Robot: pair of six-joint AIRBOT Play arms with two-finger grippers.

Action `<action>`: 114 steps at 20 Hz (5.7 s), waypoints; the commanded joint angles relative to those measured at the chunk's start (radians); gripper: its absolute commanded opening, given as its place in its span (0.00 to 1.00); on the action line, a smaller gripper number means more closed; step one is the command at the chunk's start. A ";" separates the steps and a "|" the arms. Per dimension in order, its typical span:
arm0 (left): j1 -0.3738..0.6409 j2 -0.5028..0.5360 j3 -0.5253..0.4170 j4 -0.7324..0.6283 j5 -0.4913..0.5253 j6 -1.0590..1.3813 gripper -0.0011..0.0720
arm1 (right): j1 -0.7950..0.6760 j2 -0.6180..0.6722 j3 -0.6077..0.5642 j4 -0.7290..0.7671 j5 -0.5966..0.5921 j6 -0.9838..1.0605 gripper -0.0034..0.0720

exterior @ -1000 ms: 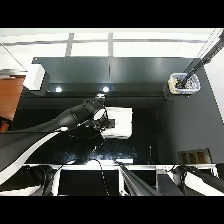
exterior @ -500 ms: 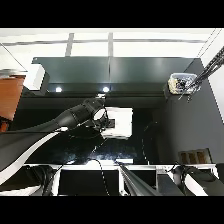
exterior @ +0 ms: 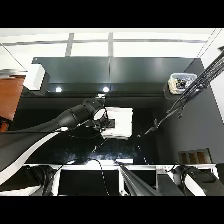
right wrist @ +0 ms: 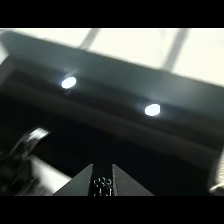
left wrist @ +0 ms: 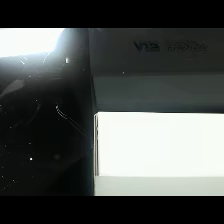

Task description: Fold the box and place the chain.

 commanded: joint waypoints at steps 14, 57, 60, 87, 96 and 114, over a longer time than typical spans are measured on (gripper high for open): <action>0.000 0.000 0.000 0.003 0.002 0.003 0.05 | 0.266 0.002 -0.261 0.218 -0.071 -0.085 0.08; 0.001 0.000 0.000 0.003 -0.007 0.023 0.05 | 0.349 -0.209 -0.572 -0.375 -0.101 0.027 0.87; 0.001 0.000 0.000 0.003 0.000 0.022 0.05 | 0.219 -0.208 -0.687 -0.441 -0.058 -0.074 0.98; 0.001 0.000 0.000 0.000 0.019 0.022 0.05 | 0.443 -0.209 -1.186 0.026 -0.731 -0.943 0.75; 0.001 0.000 0.000 0.000 0.016 0.022 0.05 | 0.518 -0.210 -1.190 0.018 -0.848 -0.943 0.75; 0.001 0.000 0.000 0.000 0.019 0.022 0.05 | 0.532 -0.253 -1.191 0.015 -0.852 -0.943 0.75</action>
